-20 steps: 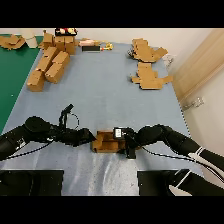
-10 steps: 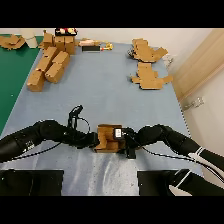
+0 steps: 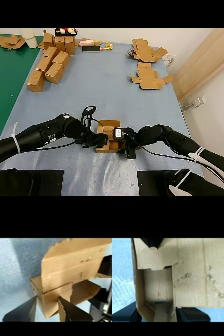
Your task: Fold the box.
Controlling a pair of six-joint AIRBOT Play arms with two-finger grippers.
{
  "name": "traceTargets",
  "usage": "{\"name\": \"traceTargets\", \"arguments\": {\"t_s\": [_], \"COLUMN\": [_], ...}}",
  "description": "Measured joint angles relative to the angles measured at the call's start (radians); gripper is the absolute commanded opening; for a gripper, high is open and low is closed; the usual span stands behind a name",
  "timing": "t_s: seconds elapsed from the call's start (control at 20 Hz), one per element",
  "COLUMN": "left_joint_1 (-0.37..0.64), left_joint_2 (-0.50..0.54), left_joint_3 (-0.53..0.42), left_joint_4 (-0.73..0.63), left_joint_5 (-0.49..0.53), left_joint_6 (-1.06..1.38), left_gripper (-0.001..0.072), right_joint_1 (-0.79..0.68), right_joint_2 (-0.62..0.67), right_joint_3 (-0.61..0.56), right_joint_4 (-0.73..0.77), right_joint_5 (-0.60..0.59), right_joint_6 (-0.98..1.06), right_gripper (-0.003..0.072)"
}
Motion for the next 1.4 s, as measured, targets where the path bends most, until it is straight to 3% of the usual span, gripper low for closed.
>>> {"name": "traceTargets", "arguments": {"t_s": [0.2, 0.5, 0.9, 1.4], "left_joint_1": [-0.02, -0.026, -0.03, -0.069], "left_joint_2": [-0.01, 0.022, 0.025, -0.056], "left_joint_3": [0.03, 0.046, 0.048, 0.066], "left_joint_4": [0.122, 0.176, 0.148, 0.082], "left_joint_5": [-0.068, -0.087, -0.076, -0.053], "left_joint_6": [-0.094, -0.131, -0.138, -0.174], "left_gripper": [0.0417, 0.0416, 0.0416, 0.0416], "right_joint_1": [0.0, 0.0, 0.0, 0.0], "right_joint_2": [0.0, 0.0, 0.0, 0.0], "right_joint_3": [0.0, 0.0, 0.0, 0.0], "right_joint_4": [0.004, -0.001, 0.0, -0.001], "right_joint_5": [0.0, -0.001, -0.001, -0.001], "right_joint_6": [0.005, 0.0, 0.0, -0.001], "right_gripper": [0.0445, 0.0446, 0.0446, 0.0445]}}
